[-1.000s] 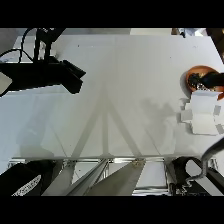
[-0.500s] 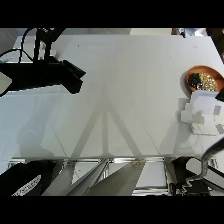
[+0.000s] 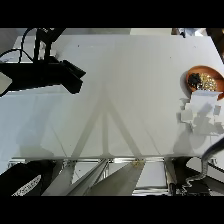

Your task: Fold the box and place the chain.

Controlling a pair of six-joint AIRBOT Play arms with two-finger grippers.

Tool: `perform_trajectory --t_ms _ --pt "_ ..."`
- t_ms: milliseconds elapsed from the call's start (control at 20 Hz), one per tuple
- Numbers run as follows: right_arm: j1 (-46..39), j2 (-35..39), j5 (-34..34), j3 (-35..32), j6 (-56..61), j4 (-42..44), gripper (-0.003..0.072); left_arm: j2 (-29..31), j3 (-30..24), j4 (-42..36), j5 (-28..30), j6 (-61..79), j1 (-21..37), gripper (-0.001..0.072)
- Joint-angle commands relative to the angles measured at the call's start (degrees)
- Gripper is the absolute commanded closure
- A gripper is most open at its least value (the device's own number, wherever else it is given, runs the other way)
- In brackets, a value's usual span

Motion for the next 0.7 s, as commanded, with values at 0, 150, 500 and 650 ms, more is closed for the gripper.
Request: perform_trajectory --t_ms 0,150,500,650 --pt "-1.81 -0.07 -1.36 0.02 0.0 -4.42 0.0165 0.04 -0.02 0.02 0.02 0.02 0.04 0.07" --pt "-1.81 -1.09 -2.58 0.02 -0.44 -5.79 0.0165 0.04 -0.02 0.02 0.02 0.02 0.04 0.07" --pt "-1.81 -3.54 -5.62 0.02 -4.66 -6.05 0.0165 0.04 -0.02 0.02 0.02 0.0 0.04 0.07" --pt "-1.81 -6.05 -5.4 0.02 -7.17 -4.13 0.0165 0.04 -0.02 0.02 0.02 0.02 0.04 0.07"
